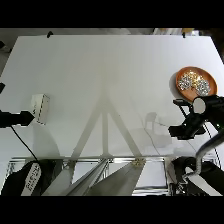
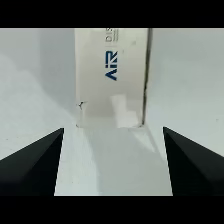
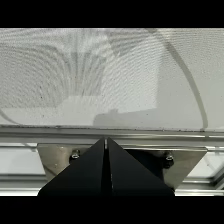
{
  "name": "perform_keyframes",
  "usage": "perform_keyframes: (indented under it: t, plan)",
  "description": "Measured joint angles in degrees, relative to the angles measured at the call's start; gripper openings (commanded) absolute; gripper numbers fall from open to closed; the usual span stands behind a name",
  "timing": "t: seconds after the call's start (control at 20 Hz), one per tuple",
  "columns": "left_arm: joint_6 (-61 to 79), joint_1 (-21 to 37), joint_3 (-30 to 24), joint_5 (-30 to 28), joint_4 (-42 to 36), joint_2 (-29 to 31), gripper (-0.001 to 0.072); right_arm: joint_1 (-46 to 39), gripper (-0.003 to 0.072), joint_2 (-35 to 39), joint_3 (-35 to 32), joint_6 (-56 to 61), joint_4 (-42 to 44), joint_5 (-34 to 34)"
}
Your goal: Fold the box and place the chain.
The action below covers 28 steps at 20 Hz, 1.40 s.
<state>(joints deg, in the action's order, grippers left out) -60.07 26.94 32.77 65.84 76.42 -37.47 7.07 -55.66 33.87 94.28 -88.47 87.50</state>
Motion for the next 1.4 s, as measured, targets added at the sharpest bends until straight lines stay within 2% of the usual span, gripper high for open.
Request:
perform_keyframes:
  t: [0.25, 0.45, 0.6, 1.4]
  plan:
    - [-0.4, -7.8, 0.0, 4.4, 0.4, 9.1, 0.0690, 0.0, 0.0018, 0.0, 0.0, 0.0, 0.0, 0.0]
    - [-0.7, -15.0, 0.0, 7.2, 0.6, 11.4, 0.0688, 0.0, 0.0018, 0.0, 0.0, 0.0, 0.0, 0.0]
    - [-2.3, -18.0, 0.0, 7.2, 0.6, 11.9, 0.0688, 0.0, 0.0018, 0.0, 0.0, 0.0, 0.0, 0.0]
    - [-8.2, -20.0, 0.0, 5.4, 0.4, 12.2, 0.0689, 0.0, 0.0018, 0.0, 0.0, 0.0, 0.0, 0.0]
